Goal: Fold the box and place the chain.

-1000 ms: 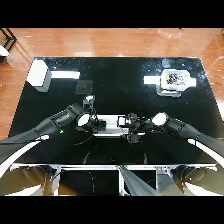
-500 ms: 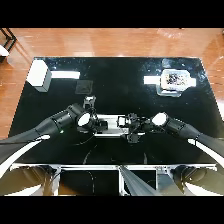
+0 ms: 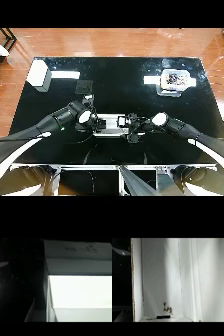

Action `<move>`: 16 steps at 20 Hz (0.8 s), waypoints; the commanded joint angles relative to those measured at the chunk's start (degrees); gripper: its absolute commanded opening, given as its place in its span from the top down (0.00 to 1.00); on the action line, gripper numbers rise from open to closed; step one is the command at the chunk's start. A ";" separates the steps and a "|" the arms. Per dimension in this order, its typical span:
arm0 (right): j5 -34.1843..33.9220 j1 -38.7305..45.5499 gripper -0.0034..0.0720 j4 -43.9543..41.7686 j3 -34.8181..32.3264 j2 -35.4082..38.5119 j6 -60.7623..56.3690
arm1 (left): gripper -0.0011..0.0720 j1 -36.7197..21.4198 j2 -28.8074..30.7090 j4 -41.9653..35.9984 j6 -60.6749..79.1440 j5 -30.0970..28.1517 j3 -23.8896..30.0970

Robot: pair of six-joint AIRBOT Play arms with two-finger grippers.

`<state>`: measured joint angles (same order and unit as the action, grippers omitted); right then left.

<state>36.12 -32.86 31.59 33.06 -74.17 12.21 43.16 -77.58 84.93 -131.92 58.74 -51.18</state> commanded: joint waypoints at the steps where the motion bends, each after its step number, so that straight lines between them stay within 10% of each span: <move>1: 0.02 -0.07 0.34 -0.02 0.02 -0.02 -0.02 | 0.42 -0.35 -1.16 -0.13 0.57 0.07 -0.11; 6: 0.02 -0.07 0.34 -0.02 0.02 -0.02 -0.02 | 0.54 -0.42 -1.25 -0.13 0.57 -0.24 -0.11; 13: 0.02 -0.07 0.34 0.00 0.02 -0.02 -0.02 | 0.95 -0.33 -1.92 -1.75 2.75 -1.57 -0.15; 16: 0.04 -0.07 0.34 -0.02 0.02 -0.02 -0.02 | 0.95 -0.11 -1.92 -1.86 2.78 -1.46 -0.15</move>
<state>36.10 -32.86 31.62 33.08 -74.17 12.23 42.92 -79.40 83.72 -129.97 58.00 -51.33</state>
